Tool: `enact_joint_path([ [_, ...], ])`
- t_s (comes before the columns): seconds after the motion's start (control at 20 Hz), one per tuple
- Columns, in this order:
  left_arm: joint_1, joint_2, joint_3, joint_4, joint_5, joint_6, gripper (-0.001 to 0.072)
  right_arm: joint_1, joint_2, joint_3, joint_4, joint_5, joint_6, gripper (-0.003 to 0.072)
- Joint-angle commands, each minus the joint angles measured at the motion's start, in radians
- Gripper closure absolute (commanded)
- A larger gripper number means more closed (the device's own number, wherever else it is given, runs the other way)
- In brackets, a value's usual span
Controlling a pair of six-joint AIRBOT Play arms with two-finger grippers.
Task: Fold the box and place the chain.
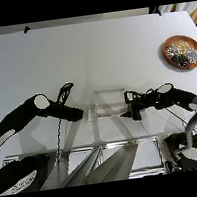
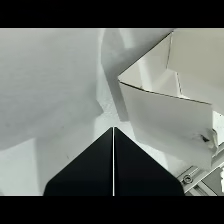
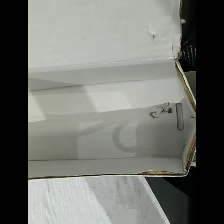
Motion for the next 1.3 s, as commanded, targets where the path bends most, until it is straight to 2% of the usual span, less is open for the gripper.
enact_joint_path([
  [0.0,0.002,0.004,0.000,-0.005,0.051,-0.023,0.0706,0.000,0.001,0.000,0.000,0.000,0.000,0.0349],
  [0.25,-0.014,-0.051,0.000,-0.046,0.076,-0.023,0.0707,0.000,0.001,0.000,0.000,0.000,0.000,0.0349],
  [0.5,-0.024,-0.051,0.000,-0.054,0.077,-0.023,0.0707,0.000,0.001,0.000,0.000,0.000,0.000,0.0349],
  [0.7,-0.056,-0.050,0.002,-0.137,0.094,0.006,0.0705,0.000,0.001,0.000,0.000,0.000,0.000,0.0349],
  [1.05,-0.065,0.035,0.022,-0.163,0.050,0.026,0.0694,0.000,0.001,0.000,0.000,0.000,0.000,0.0349],
  [1.1,-0.065,0.046,0.022,-0.177,0.051,0.026,0.0652,0.000,0.001,0.000,0.000,0.000,0.000,0.0349],
  [1.15,-0.067,0.050,0.022,-0.192,0.050,0.026,0.0523,0.000,0.001,0.000,0.000,0.000,0.000,0.0349],
  [1.2,-0.070,0.051,0.022,-0.204,0.050,0.026,0.0440,0.000,0.001,0.000,0.000,0.000,0.000,0.0349],
  [1.25,-0.074,0.051,0.022,-0.204,0.051,0.026,0.0437,0.000,0.001,0.000,0.000,0.000,0.000,0.0349],
])
